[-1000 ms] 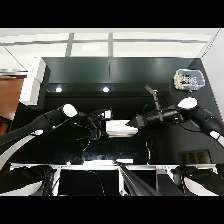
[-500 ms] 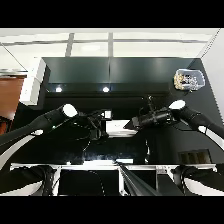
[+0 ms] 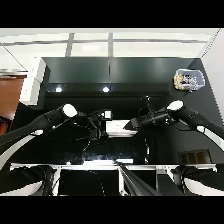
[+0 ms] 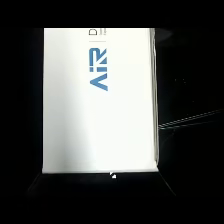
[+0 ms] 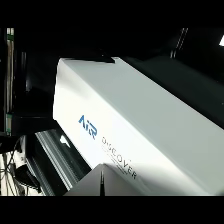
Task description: Fold the box and place the chain.
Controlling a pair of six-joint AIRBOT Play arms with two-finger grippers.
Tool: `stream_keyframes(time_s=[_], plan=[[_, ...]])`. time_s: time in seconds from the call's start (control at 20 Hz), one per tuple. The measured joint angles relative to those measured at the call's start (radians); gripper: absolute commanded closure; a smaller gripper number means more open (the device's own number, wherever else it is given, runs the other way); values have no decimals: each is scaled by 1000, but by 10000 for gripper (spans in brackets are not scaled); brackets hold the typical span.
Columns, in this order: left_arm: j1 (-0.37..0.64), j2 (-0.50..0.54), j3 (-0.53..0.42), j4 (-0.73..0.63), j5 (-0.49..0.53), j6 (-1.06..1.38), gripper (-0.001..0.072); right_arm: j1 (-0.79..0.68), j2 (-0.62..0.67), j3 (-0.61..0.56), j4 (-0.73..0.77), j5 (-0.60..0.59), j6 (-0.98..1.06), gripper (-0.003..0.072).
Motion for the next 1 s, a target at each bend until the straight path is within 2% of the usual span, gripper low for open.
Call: stream_keyframes(time_s=[0.15,0.25,0.3,0.35,0.4,0.55,0.7,0.9,1.0], plan=[[1,0,0,-2,0,-2,367,-36,49,25,-30,50,-2,665],[4,0,0,-2,1,-2,364,-105,127,47,-24,129,0,665],[6,0,0,-2,1,-2,280,-151,171,54,-34,151,6,665],[7,0,0,-1,1,-2,76,-206,223,59,-51,175,19,665],[9,4,0,5,2,-2,-9,-260,269,62,-82,197,32,665],[13,39,0,53,-7,-21,-9,-430,388,68,-185,255,75,665],[25,112,0,110,-39,-80,-9,-567,446,69,-243,307,92,665],[23,209,8,119,-79,-139,-9,-642,472,70,-267,312,100,665],[-4,219,35,108,-58,-202,-9,-655,476,70,-273,302,101,665]])
